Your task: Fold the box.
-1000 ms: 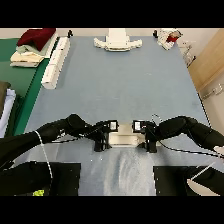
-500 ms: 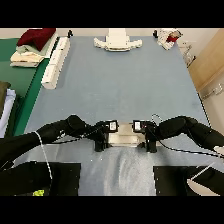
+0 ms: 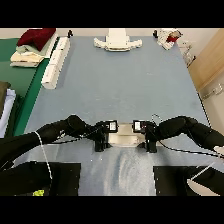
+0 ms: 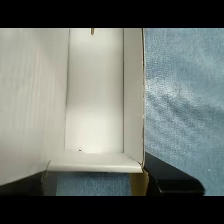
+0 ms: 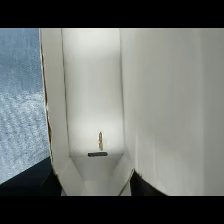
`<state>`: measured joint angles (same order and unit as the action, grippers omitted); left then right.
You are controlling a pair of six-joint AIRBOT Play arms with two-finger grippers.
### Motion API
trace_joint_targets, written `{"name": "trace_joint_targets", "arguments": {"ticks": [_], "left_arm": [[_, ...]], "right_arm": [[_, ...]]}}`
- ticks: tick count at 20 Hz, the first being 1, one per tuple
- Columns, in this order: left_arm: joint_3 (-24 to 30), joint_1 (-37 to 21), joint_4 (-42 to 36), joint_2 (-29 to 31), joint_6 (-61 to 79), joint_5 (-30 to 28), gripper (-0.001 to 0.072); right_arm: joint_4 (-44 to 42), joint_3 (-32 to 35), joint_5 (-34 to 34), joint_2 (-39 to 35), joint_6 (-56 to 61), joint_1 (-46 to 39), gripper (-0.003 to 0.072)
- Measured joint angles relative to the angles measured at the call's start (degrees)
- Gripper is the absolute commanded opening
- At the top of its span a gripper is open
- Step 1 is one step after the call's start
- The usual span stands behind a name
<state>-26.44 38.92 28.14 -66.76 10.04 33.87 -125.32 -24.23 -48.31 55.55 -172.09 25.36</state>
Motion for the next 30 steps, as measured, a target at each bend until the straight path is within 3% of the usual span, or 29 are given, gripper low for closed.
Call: {"name": "trace_joint_targets", "arguments": {"ticks": [12, 13, 14, 17, 22, 25, 28, 30], "left_arm": [[0.0, -0.02, 0.07, 0.0, 0.02, 0.09, 0.0524], [0.0, -0.02, 0.07, 0.0, 0.02, 0.09, 0.0523], [0.0, -0.02, 0.09, 0.0, 0.02, 0.11, 0.0524], [0.0, 0.0, 0.09, 0.02, 0.07, 0.39, 0.0524], [0.0, 0.0, 0.09, 0.02, 0.02, 0.31, 0.0523], [0.0, 0.0, 0.09, 0.02, 0.11, 0.26, 0.0524], [0.0, 0.0, 0.11, 0.02, 0.09, 0.22, 0.0524], [0.0, 0.0, 0.09, 0.04, 0.07, 0.17, 0.0523]], "right_arm": [[0.0, 0.0, 0.0, 0.0, -0.02, 0.0, 0.0481], [0.0, 0.0, 0.0, 0.0, -0.02, 0.0, 0.0517], [0.0, 0.0, 0.0, 0.0, -0.02, 0.0, 0.0694], [0.52, -0.17, 0.0, -0.22, 1.16, 0.0, 0.072], [8.5, -0.76, -2.03, -5.42, 13.99, 0.02, 0.0715], [16.52, -1.6, -8.76, -11.08, 29.68, 0.0, 0.0702], [21.22, -3.1, -18.16, -16.39, 48.81, 0.0, 0.0408], [19.28, -3.32, -21.99, -18.82, 60.92, -0.02, 0.0222]]}}
